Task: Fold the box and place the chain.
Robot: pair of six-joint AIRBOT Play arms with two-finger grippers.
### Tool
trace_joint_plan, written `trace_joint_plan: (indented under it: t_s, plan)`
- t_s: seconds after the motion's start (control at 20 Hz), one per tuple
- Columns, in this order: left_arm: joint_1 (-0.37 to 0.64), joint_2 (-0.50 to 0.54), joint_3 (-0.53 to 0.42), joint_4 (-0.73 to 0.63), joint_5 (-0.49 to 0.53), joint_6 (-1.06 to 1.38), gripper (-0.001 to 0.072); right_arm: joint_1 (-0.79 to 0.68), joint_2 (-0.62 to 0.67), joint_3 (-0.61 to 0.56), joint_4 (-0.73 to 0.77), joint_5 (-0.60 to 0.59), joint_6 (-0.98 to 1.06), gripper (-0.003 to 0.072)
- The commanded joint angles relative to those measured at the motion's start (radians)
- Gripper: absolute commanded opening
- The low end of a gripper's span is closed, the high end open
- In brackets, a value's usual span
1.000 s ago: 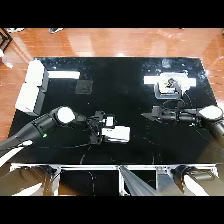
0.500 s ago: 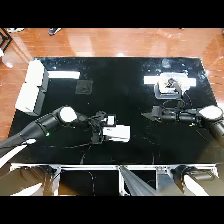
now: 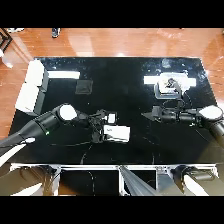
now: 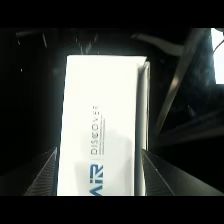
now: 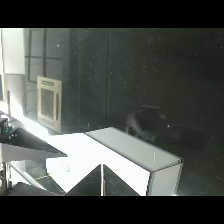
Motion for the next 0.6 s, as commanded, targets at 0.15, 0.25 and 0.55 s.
trace_joint_plan:
  t_s: [0.15, 0.25, 0.55]
  plan:
    - [0.000, -0.026, 0.019, 0.010, -0.021, -0.004, 0.0615, 0.000, 0.000, 0.001, -0.003, 0.000, 0.000, 0.0019]
    - [0.000, -0.038, 0.019, 0.010, -0.021, -0.005, 0.0615, 0.000, 0.000, 0.001, -0.010, 0.000, 0.000, 0.0019]
    - [0.000, -0.071, 0.020, 0.010, -0.010, -0.019, 0.0614, 0.000, 0.000, 0.001, -0.014, -0.004, 0.000, 0.0019]
